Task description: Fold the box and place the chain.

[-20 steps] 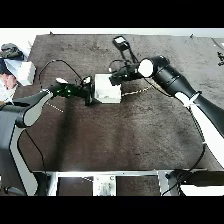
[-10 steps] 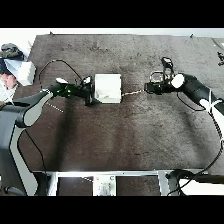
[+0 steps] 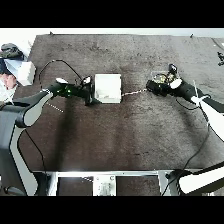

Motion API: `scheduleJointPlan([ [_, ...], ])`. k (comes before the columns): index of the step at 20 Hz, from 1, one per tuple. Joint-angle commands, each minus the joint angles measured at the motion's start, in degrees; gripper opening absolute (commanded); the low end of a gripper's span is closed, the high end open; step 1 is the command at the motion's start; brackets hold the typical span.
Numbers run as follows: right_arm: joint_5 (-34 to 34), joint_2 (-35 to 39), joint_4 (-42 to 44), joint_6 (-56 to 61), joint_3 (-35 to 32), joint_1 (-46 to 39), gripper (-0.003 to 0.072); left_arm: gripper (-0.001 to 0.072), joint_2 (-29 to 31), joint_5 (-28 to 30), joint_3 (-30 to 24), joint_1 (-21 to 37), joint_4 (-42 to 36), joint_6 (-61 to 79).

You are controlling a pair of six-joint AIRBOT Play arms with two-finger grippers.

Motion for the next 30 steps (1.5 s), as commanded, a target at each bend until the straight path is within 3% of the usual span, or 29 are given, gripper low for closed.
scheduleJointPlan([
  [1,-0.98,-3.8,5.88,-1.86,3.56,-0.02,0.0291,0.0416,0.04,0.02,0.04,-0.02,0.02,0.0],
  [2,-0.87,-3.74,6.82,-4.15,3.89,0.28,0.0174,0.0416,0.04,0.02,0.04,-0.02,0.02,0.0],
  [4,1.18,-3.48,7.26,-4.22,4.46,0.42,0.0013,0.0416,0.04,0.02,0.04,-0.02,0.02,0.0],
  [7,8.41,1.25,7.63,-7.13,4.46,1.31,0.0012,0.0416,0.04,0.02,0.04,-0.02,0.02,0.0],
  [10,13.57,10.8,7.65,-11.67,4.44,4.22,0.0012,0.0416,0.04,0.02,0.04,-0.02,0.02,0.0],
  [14,12.39,23.65,7.65,-13.29,4.57,10.56,0.0012,0.0416,0.04,0.02,0.04,-0.02,0.02,0.0],
  [17,8.0,28.65,7.61,-13.53,5.97,16.39,0.0012,0.0416,0.04,0.02,0.04,-0.02,0.02,0.0],
  [24,-4.28,26.71,7.58,-14.51,9.6,29.2,0.0012,0.0416,0.04,0.02,0.04,-0.02,0.02,0.0],
  [28,0.46,18.73,5.79,-13.55,9.22,31.69,0.0012,0.0416,0.04,0.02,0.04,-0.02,0.02,0.0],
  [30,-0.28,15.8,3.37,-10.05,7.65,30.95,0.0012,0.0416,0.04,0.02,0.04,-0.02,0.02,0.0],
])
